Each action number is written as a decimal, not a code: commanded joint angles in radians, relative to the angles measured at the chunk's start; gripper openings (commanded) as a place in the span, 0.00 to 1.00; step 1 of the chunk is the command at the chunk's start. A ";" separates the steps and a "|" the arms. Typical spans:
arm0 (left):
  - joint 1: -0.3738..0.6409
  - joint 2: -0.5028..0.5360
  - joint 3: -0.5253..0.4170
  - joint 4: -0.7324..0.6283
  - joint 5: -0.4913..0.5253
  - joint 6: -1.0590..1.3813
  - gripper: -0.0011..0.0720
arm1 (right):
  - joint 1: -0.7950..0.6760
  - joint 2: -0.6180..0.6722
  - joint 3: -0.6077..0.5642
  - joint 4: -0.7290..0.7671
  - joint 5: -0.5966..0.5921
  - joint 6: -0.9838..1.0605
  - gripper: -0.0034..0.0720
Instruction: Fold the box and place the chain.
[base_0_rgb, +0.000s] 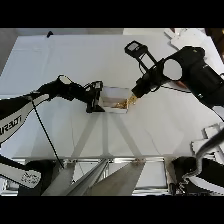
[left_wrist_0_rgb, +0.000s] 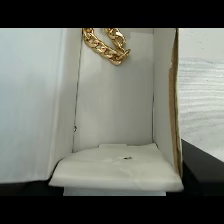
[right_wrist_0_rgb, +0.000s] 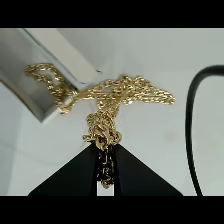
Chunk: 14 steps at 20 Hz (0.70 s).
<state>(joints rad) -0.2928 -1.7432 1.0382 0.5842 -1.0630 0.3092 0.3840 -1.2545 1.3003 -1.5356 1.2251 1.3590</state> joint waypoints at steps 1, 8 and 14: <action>0.000 -0.001 0.000 0.000 0.000 0.000 0.53 | -0.001 0.003 0.000 0.221 -0.028 -0.147 0.06; 0.000 -0.001 0.000 0.000 0.000 0.000 0.53 | 0.000 -0.048 0.000 0.348 -0.124 -0.191 0.06; 0.000 -0.001 0.000 0.000 0.000 0.000 0.53 | 0.034 -0.169 0.000 0.353 -0.106 -0.189 0.06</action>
<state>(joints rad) -0.2928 -1.7432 1.0382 0.5842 -1.0630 0.3096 0.3973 -1.3685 1.3003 -1.1980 1.1091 1.1763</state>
